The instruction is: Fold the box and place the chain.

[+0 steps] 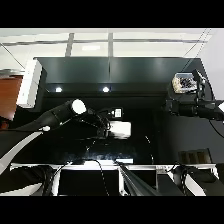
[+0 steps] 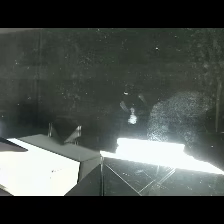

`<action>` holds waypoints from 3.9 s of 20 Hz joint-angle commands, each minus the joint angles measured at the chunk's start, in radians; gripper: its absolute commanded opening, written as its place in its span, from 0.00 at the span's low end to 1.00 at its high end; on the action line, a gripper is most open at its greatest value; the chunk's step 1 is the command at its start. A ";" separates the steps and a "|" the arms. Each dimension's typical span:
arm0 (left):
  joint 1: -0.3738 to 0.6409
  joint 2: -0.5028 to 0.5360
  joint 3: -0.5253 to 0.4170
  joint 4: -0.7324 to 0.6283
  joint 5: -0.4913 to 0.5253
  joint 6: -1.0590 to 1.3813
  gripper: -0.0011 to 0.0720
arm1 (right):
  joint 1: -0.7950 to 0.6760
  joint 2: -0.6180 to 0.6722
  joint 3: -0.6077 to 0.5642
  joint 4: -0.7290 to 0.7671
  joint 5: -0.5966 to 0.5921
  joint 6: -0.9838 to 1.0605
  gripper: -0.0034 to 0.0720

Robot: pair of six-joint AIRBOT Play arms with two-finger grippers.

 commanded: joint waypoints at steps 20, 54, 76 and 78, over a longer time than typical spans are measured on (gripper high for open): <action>-0.039 -0.063 0.003 0.043 0.011 -0.113 0.41 | 0.000 0.001 0.001 0.000 -0.003 0.001 0.07; 1.607 0.608 -0.238 0.513 -0.237 -0.654 0.42 | 0.001 0.000 0.001 0.002 -0.048 -0.052 0.07; 1.472 0.247 -0.229 0.192 0.092 -0.266 0.99 | 0.001 0.000 0.001 0.011 -0.060 0.011 0.07; 1.472 0.250 -0.229 0.192 0.064 -0.266 0.99 | 0.001 0.000 0.001 0.007 -0.060 0.011 0.07</action>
